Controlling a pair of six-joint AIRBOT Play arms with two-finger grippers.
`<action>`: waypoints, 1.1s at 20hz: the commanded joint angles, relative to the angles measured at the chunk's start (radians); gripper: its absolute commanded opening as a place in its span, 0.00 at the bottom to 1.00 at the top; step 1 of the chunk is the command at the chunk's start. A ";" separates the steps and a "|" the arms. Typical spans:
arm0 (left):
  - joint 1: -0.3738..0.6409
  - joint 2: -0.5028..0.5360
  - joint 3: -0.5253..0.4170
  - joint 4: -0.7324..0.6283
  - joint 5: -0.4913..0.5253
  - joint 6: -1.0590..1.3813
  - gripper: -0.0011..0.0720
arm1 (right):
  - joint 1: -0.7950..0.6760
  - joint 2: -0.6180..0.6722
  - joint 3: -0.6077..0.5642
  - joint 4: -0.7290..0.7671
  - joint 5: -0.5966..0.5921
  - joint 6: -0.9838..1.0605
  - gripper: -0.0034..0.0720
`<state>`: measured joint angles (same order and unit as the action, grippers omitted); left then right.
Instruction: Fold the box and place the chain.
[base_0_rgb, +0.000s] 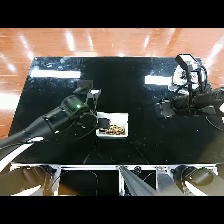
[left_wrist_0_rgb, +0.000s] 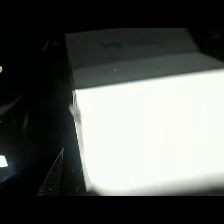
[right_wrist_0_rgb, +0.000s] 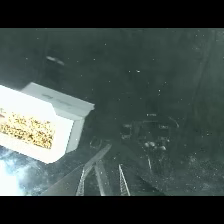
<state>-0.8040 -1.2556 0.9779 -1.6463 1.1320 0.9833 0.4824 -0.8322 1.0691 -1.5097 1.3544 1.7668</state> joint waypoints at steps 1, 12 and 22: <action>0.016 0.080 0.030 0.007 0.151 0.172 0.78 | 0.000 0.000 0.000 0.017 0.033 -0.047 0.49; 0.474 0.628 -0.187 -0.103 0.151 0.530 0.80 | -0.006 -0.457 0.311 0.017 0.050 -0.165 0.98; 0.691 0.539 -0.258 -0.401 0.055 0.798 0.88 | 0.027 -0.677 0.428 0.144 -0.056 -0.162 0.98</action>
<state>-0.1265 -0.7109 0.7410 -2.0064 1.2163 1.7409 0.4923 -1.4830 1.4845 -1.3506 1.3293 1.6066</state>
